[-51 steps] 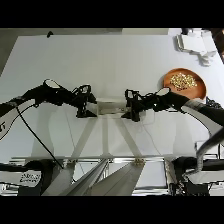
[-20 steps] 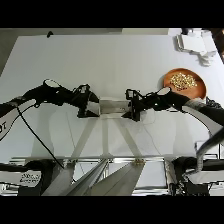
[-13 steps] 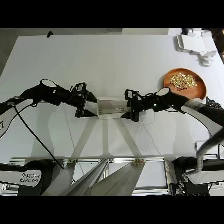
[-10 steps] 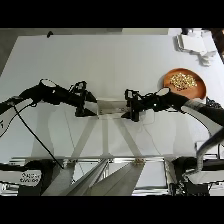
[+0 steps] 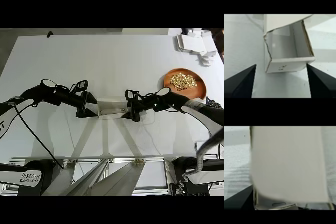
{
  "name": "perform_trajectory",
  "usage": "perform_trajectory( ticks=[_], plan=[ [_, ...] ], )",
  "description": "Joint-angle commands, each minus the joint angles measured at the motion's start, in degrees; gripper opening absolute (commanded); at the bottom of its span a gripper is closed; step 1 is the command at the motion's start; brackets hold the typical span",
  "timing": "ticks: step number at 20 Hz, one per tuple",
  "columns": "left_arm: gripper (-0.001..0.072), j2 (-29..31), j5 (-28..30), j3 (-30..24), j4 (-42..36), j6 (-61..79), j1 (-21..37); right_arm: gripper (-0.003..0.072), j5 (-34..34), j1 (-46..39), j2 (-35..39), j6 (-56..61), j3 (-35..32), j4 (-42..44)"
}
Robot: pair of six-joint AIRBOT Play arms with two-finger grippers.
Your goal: Fold the box and place the chain.
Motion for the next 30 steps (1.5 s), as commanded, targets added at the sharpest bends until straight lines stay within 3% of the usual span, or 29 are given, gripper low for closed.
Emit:
perform_trajectory(
  ticks=[1, 9, 18, 23, 30],
  plan=[
    [0.07, 0.0, 1.6, -0.1, -1.2, -0.5, -1.3, 0.0405, -0.1, 0.0, 0.0, 0.2, 0.0, 0.2],
    [0.07, 0.4, 2.8, -0.6, -1.2, -1.4, -1.3, 0.0405, -0.1, 0.0, 0.0, 0.2, 0.0, 0.2],
    [0.0699, 5.3, 5.0, -1.2, -0.7, -1.5, -1.0, 0.0405, -0.1, 0.0, 0.0, 0.2, 0.0, 0.2],
    [0.0698, 5.3, 5.5, -3.2, 5.7, -2.6, -0.5, 0.0405, -0.1, 0.0, 0.0, 0.2, 0.0, 0.2],
    [0.0701, 6.9, 5.5, -3.5, 3.0, -2.3, 1.0, 0.0405, -0.1, 0.0, 0.0, 0.2, 0.0, 0.2]
  ],
)
